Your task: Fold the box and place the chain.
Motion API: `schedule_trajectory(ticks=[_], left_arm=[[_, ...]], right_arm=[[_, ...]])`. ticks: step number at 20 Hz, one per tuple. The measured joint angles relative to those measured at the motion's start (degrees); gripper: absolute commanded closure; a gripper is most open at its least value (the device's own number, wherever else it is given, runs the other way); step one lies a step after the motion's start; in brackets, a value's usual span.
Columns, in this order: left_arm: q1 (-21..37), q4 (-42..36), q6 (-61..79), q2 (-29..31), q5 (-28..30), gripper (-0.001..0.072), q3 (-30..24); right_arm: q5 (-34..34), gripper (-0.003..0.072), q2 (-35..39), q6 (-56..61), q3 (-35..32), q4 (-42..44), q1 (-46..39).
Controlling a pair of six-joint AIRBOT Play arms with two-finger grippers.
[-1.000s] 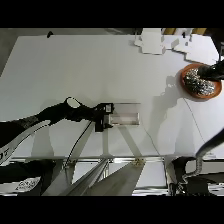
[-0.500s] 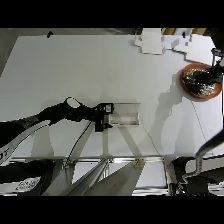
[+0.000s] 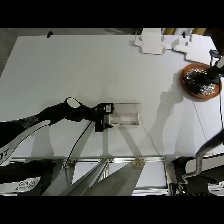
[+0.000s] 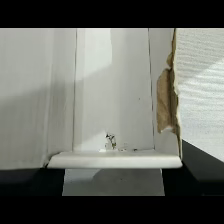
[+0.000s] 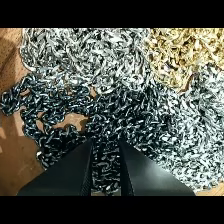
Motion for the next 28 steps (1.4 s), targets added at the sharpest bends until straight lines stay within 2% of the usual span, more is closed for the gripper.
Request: schedule_trajectory(ticks=[5,6,7,12,15,19,28], left_arm=[[0.0,-0.02,0.0,0.0,0.0,0.0557,0.0],[0.0,0.0,0.0,0.0,0.02,0.0557,0.0],[0.0,0.0,0.0,0.0,0.0,0.0557,0.0],[0.0,0.0,0.0,0.0,0.0,0.0557,0.0],[0.0,0.0,0.02,0.0,0.0,0.0557,0.0],[0.0,0.0,0.02,0.0,0.0,0.0557,0.0],[0.0,-0.02,0.0,0.0,0.0,0.0557,0.0]], right_arm=[[-0.85,0.0529,-0.66,0.0,0.02,0.02,0.0],[-0.92,0.0571,-0.85,0.0,0.02,0.02,0.0],[-1.03,0.067,-1.01,0.0,0.02,0.0,0.0],[-0.57,0.067,1.64,-1.16,-0.02,-0.07,0.17],[1.62,0.067,7.78,-2.91,-0.02,-0.15,0.57],[9.09,0.067,18.53,-5.68,0.0,1.73,0.79],[26.86,0.067,42.75,-11.06,0.0,18.69,3.69]])
